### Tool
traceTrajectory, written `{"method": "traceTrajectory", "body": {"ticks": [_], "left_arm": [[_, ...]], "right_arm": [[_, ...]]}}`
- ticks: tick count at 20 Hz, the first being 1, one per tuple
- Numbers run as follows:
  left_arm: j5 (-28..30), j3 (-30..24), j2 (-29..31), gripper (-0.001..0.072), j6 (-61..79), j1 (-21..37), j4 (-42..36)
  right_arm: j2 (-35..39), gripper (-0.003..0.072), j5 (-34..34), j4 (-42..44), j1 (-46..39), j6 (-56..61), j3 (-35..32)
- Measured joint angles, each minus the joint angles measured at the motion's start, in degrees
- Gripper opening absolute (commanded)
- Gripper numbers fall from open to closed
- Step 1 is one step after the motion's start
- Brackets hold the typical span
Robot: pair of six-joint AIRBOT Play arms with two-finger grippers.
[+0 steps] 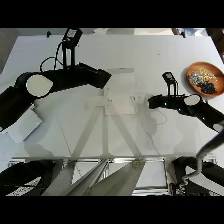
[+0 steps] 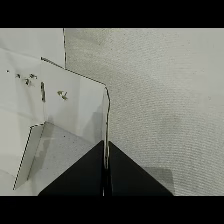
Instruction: Fold the box and place the chain.
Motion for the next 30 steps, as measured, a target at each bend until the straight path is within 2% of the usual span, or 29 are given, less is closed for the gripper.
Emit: {"method": "traceTrajectory", "body": {"ticks": [7,12,14,17,21,24,30], "left_arm": [[-0.2,0.0,-0.09,0.0702,3.32,0.37,-2.29],[-3.26,1.29,-2.71,0.0704,8.83,6.86,-4.0],[-8.09,3.98,-6.01,0.0705,12.83,10.69,-7.15],[-17.09,10.49,-13.97,0.0708,19.54,15.34,-14.03],[-25.42,17.55,-26.32,0.0708,25.57,17.7,-20.44],[-27.67,20.04,-33.59,0.0708,27.34,17.55,-22.53],[-23.32,21.33,-39.93,0.0707,29.83,15.19,-25.66]], "right_arm": [[0.0,0.0009,-0.07,0.02,0.0,0.0,0.0],[0.0,0.0009,-0.07,0.0,0.0,0.0,0.0],[0.0,0.0009,-0.07,0.0,0.0,0.0,0.0],[0.0,0.0009,-0.07,0.0,0.0,0.0,0.0],[0.0,0.0009,-0.07,0.0,0.0,0.0,0.0],[0.0,0.0009,-0.09,0.0,0.0,0.0,0.0],[0.0,0.0009,-0.09,0.0,0.0,0.0,0.0]]}}
